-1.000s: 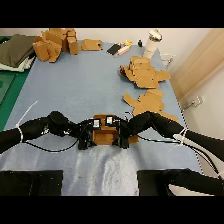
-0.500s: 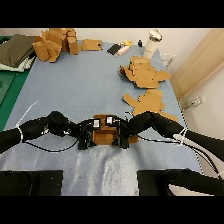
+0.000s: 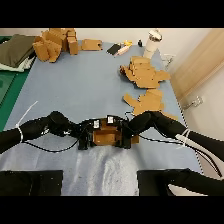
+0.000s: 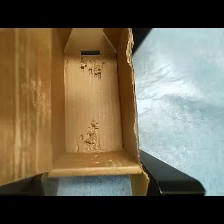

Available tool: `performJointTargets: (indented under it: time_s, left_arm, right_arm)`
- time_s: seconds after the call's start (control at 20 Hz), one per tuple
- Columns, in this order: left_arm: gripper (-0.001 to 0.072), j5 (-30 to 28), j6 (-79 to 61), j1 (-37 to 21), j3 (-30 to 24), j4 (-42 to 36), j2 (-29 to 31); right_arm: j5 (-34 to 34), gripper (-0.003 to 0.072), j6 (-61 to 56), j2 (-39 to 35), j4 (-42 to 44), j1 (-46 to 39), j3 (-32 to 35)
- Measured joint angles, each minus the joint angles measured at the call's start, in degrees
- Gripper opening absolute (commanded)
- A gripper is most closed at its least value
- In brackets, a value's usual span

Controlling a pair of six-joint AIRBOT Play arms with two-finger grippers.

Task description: Fold the box.

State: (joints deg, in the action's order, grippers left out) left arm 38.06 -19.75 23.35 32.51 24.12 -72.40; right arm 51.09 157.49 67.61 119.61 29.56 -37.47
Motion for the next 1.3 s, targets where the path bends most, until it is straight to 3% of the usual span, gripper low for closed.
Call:
performJointTargets:
  time_s: [0.35,0.5,0.8,1.05,1.1,1.2,1.3]
  left_arm:
    - [0.0453,0.0,0.0,0.0,0.0,0.0,0.0]
    - [0.0453,0.0,0.1,0.0,0.0,0.1,0.0]
    - [0.0453,0.0,0.2,0.0,0.0,0.1,0.0]
    - [0.0453,0.0,0.2,0.0,0.0,0.1,0.0]
    - [0.0453,0.0,0.2,0.0,0.0,0.1,0.0]
    - [0.0453,0.0,0.1,0.0,0.0,0.1,0.0]
    - [0.0453,0.0,0.1,0.0,0.0,0.1,0.0]
  right_arm:
    - [4.2,0.0699,-14.0,-9.4,-11.0,0.0,-0.2]
    - [7.7,0.0699,-25.9,-14.0,-12.5,0.0,-0.2]
    - [9.7,0.0699,-52.9,-18.1,-1.8,0.4,-0.1]
    - [2.1,0.0697,-66.0,-17.8,4.7,1.1,-0.1]
    - [0.6,0.0661,-68.6,-17.6,5.3,1.1,-0.1]
    - [-1.7,0.0377,-72.9,-16.8,6.2,1.1,-0.1]
    - [-3.6,0.0371,-76.3,-15.6,6.9,1.3,-0.4]
